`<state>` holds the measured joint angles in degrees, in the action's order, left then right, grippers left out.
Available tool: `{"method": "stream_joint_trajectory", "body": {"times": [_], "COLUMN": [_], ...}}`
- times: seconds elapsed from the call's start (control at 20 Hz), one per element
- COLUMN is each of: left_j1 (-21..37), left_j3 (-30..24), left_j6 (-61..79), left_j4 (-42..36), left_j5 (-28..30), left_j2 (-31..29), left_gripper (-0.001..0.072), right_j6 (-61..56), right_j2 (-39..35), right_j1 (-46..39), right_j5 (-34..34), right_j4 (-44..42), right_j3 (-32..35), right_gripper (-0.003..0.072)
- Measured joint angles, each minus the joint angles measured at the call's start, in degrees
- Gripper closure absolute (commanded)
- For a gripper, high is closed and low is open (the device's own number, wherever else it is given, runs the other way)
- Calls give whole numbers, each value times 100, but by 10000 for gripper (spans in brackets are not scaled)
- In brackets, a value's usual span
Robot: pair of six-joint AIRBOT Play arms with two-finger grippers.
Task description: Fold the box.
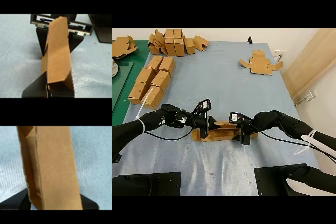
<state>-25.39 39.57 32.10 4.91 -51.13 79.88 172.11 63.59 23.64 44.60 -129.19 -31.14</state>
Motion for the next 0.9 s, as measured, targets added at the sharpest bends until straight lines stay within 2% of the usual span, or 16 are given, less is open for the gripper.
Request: {"method": "stream_joint_trajectory", "body": {"times": [0.9], "left_j1": [0], "left_j3": [-4], "left_j6": [-485], "left_j4": [-520], "left_j5": [-26], "left_j2": [2], "left_gripper": [698], "right_j6": [2], "right_j2": [2], "right_j1": [0], "right_j5": [42], "right_j4": [24], "right_j3": [42], "right_gripper": [135]}}
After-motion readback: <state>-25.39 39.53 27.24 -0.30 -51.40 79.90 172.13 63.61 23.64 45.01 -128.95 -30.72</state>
